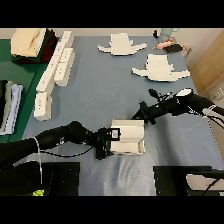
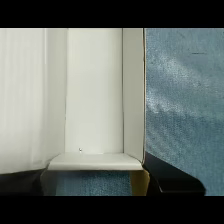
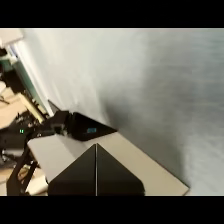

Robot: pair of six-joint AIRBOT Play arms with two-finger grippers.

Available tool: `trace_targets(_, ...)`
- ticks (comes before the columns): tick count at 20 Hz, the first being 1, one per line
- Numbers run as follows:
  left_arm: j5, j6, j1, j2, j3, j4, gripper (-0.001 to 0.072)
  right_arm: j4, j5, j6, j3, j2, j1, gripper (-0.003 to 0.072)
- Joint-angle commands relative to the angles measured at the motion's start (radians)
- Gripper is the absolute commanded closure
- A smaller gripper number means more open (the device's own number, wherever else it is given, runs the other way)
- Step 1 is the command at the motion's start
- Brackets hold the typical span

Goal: Fold the box.

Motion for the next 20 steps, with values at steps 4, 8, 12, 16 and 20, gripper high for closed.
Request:
trace_targets(4, 0.001, 0.000, 0.001, 0.001, 0.001, 0.000, 0.0188, -0.121, 0.055, -0.117, -0.001, 0.115, 0.180, 0.0685)
trace_targets(8, 0.001, 0.000, 0.001, 0.001, 0.001, 0.000, 0.0188, -0.286, -0.072, -0.116, -0.028, 0.233, 0.357, 0.0684)
trace_targets(12, 0.001, 0.000, 0.001, 0.001, 0.001, 0.000, 0.0188, -0.417, -0.243, -0.116, -0.079, 0.332, 0.500, 0.0685)
trace_targets(16, 0.001, 0.000, 0.001, 0.001, 0.001, 0.000, 0.0188, -0.520, -0.402, -0.110, -0.150, 0.412, 0.634, 0.0685)
trace_targets(20, 0.001, 0.000, 0.001, 0.001, 0.000, 0.000, 0.0188, -0.634, -0.539, -0.065, -0.210, 0.492, 0.760, 0.0685)
